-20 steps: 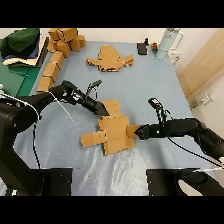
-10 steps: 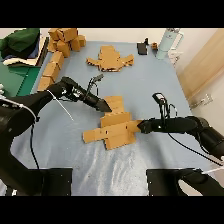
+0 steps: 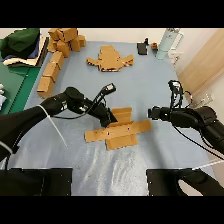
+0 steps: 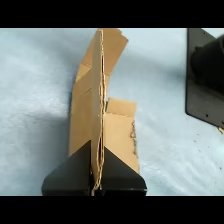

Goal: Fold the box.

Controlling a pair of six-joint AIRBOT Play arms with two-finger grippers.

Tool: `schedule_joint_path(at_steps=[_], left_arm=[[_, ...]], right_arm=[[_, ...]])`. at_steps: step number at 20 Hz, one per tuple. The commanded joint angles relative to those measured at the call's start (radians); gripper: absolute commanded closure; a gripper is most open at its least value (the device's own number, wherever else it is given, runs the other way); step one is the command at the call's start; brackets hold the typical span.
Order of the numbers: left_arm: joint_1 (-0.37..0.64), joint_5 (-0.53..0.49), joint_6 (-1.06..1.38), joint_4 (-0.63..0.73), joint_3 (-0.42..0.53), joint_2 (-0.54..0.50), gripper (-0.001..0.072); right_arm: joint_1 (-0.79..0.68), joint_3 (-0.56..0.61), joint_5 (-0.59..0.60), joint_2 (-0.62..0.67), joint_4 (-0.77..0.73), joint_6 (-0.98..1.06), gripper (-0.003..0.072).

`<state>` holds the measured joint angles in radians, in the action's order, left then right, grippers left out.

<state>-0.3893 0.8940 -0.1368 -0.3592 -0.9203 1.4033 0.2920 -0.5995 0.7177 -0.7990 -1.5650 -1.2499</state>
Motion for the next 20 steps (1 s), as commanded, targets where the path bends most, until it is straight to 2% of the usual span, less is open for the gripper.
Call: schedule_joint_path(at_steps=[1,8,10,11,13,15,20], left_arm=[[-0.035,0.052,0.132,0.066,0.061,-0.039,0.07],[-0.003,0.139,0.117,0.067,0.062,-0.129,0.07],[-0.004,0.127,0.118,0.073,0.061,-0.097,0.07],[-0.004,0.12,0.118,0.076,0.061,-0.069,0.0699],[-0.004,0.106,0.122,0.076,0.061,-0.014,0.0699],[-0.004,0.099,0.133,0.077,0.061,0.027,0.0699],[0.004,0.048,0.152,0.078,0.052,0.048,0.0697]], right_arm=[[0.0,-0.006,-0.003,-0.036,0.016,0.057,0.0469],[0.0,-0.006,-0.015,-0.092,-0.015,0.056,0.047],[0.001,-0.009,-0.028,-0.091,-0.065,0.043,0.0656],[0.002,-0.011,-0.026,-0.091,-0.114,0.009,0.0668],[0.005,-0.012,-0.023,-0.091,-0.192,-0.063,0.0673],[0.014,-0.012,-0.021,-0.091,-0.197,-0.07,0.0672],[0.047,-0.012,-0.021,-0.091,-0.194,-0.071,0.0673]])
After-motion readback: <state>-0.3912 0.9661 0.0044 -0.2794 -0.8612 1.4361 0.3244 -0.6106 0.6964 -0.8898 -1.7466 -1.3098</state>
